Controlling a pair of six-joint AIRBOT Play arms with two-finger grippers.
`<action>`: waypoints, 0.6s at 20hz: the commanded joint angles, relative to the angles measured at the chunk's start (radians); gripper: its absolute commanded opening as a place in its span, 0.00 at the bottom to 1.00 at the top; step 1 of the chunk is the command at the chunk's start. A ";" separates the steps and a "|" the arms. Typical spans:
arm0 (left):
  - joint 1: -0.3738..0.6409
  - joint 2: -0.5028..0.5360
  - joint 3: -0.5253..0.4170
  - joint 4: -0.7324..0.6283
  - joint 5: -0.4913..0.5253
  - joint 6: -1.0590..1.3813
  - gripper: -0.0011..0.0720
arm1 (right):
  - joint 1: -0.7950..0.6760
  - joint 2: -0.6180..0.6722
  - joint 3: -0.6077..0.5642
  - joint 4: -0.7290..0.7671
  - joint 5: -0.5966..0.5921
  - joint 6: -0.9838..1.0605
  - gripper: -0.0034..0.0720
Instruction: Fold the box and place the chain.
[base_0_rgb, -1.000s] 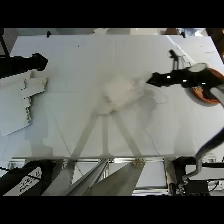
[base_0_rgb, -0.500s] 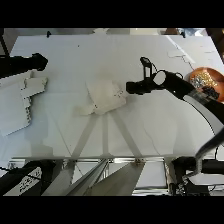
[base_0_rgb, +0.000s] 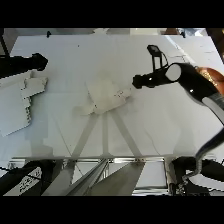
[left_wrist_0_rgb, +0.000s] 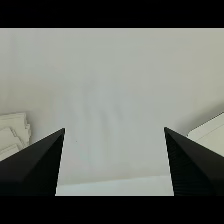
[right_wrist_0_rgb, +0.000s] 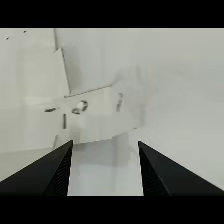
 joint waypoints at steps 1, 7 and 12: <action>0.001 0.001 0.001 0.000 0.000 0.000 0.96 | -0.111 -0.018 0.057 0.051 0.098 -0.170 0.66; 0.001 0.001 0.001 0.000 0.000 0.000 0.96 | -0.229 -0.338 0.344 0.160 0.433 -0.447 0.68; 0.001 0.001 0.001 0.000 0.000 0.000 0.96 | -0.226 -0.547 0.598 0.318 0.532 -0.572 0.68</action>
